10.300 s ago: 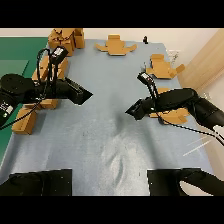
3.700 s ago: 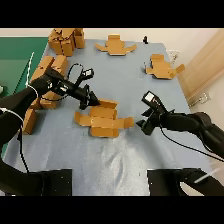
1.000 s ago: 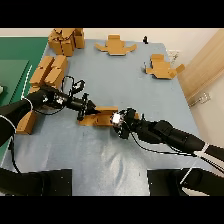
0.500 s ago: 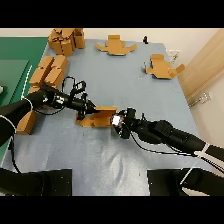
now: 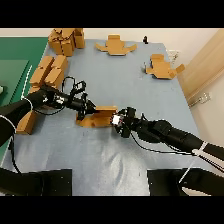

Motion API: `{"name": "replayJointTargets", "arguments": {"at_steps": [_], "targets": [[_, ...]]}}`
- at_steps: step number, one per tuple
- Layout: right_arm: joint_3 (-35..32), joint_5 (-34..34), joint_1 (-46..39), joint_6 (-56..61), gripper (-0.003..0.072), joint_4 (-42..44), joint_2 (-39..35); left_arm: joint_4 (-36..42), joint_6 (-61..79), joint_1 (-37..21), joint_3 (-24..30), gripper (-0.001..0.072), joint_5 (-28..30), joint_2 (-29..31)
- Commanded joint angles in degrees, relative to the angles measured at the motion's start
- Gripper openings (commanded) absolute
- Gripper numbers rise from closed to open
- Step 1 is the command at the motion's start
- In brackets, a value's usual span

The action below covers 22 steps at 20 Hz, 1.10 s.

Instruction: Fold the box.

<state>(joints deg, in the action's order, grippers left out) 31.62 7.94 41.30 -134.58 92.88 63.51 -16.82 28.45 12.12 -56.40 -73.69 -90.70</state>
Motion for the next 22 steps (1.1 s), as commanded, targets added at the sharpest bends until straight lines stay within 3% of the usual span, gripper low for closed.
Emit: {"name": "replayJointTargets", "arguments": {"at_steps": [1, 7, 15, 22], "targets": [[-0.02, -0.63, -1.27, -0.02, 0.0661, -0.11, 0.09, 0.00, 0.00, 0.04, -0.04, 0.0021, -0.48, -0.02], [0.00, -0.15, -1.33, 0.04, 0.0664, 1.68, 0.13, 0.02, 0.02, 0.04, -0.04, 0.0021, -1.68, -0.02], [8.39, 11.96, -2.89, -1.79, 0.0649, 6.54, 6.10, -0.02, 0.00, 0.04, -0.04, 0.0021, -1.88, -0.02], [15.56, 24.44, -8.81, -30.60, 0.0649, 27.10, 10.56, -0.42, 0.00, 0.04, -0.04, 0.0021, -1.84, -0.02]]}}
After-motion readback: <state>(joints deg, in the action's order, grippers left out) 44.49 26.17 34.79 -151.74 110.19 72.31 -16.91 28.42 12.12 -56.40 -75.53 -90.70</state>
